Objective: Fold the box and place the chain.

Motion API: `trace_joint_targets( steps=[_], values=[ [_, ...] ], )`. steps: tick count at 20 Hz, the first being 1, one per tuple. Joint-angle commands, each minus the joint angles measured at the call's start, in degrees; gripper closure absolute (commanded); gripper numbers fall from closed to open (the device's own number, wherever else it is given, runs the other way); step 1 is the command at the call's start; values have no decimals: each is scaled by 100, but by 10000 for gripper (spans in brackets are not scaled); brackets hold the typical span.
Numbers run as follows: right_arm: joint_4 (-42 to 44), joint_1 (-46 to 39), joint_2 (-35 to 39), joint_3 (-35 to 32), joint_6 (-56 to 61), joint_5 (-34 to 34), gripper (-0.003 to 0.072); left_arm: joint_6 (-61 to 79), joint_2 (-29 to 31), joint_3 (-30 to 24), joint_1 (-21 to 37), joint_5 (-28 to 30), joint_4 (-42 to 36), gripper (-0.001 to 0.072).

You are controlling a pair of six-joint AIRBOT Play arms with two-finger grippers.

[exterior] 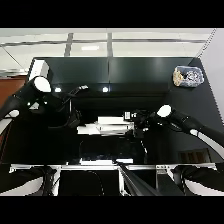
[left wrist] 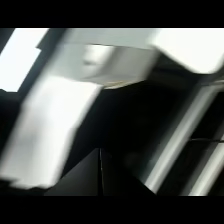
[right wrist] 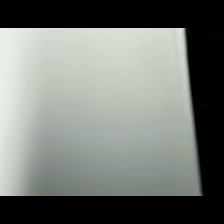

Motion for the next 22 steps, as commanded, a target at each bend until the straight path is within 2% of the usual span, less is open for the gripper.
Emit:
trace_joint_targets(
  steps=[1, 3, 5, 6, 8, 10, 13, 17, 20, 22],
  values=[
    [-15, -2, -4, 2, 4, -11, 496, 409, 44, -885, -57, 166, -2267, 687],
    [-17, -2, -4, 2, 4, -11, 496, 1137, 44, -1211, -299, 1357, -3342, 687],
    [-17, -2, -4, 2, 4, -11, 496, 1624, 42, -1222, -341, 2566, -4251, 687],
    [-17, -2, -4, 2, 4, -13, 496, 1718, 28, -1211, -339, 3069, -4430, 687],
    [-17, -2, -4, 2, 4, -11, 496, 1716, -52, -1180, -337, 3840, -4221, 687],
    [-17, -2, -4, 2, 4, -9, 496, 1639, -179, -1180, -337, 3945, -3650, 687],
    [-17, -2, -4, 2, 4, -9, 496, 1091, -479, -1180, -361, 3547, -2883, 687],
    [-15, -2, -4, 2, 4, -9, 496, 1027, -863, -1180, -566, 3357, -2793, 688],
    [-17, -2, -4, 2, 4, -11, 496, 999, -774, -1040, -505, 3429, -2535, 689],
    [-17, -2, -4, 2, 4, -11, 495, 758, -389, -887, -267, 3320, -2184, 689]
  ],
)
